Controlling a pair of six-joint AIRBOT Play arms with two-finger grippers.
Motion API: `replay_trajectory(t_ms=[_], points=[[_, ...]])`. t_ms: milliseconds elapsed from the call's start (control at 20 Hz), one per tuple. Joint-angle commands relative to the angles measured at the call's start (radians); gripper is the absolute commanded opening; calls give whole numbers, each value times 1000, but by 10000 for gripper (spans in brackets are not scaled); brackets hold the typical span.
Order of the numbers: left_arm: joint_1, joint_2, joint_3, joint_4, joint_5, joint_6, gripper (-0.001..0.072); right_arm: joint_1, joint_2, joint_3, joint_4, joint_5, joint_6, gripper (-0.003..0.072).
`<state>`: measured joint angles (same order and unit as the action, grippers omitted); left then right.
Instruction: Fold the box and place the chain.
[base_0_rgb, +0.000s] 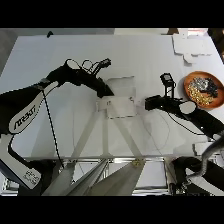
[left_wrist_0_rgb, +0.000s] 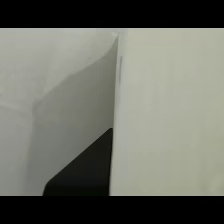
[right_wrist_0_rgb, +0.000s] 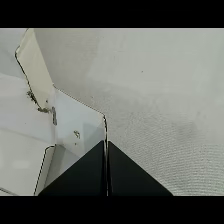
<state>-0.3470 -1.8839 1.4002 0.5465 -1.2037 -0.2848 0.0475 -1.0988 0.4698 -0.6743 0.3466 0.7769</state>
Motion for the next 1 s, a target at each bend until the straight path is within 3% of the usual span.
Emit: replay_trajectory(t_ms=[0, 950], points=[[-2, -3, 1, -54, 3, 60, 14, 1, 0, 0, 1, 4, 0, 18], [-4, -3, 1, -60, 3, 57, 15, 1, 0, 0, 1, -34, 0, 23]])
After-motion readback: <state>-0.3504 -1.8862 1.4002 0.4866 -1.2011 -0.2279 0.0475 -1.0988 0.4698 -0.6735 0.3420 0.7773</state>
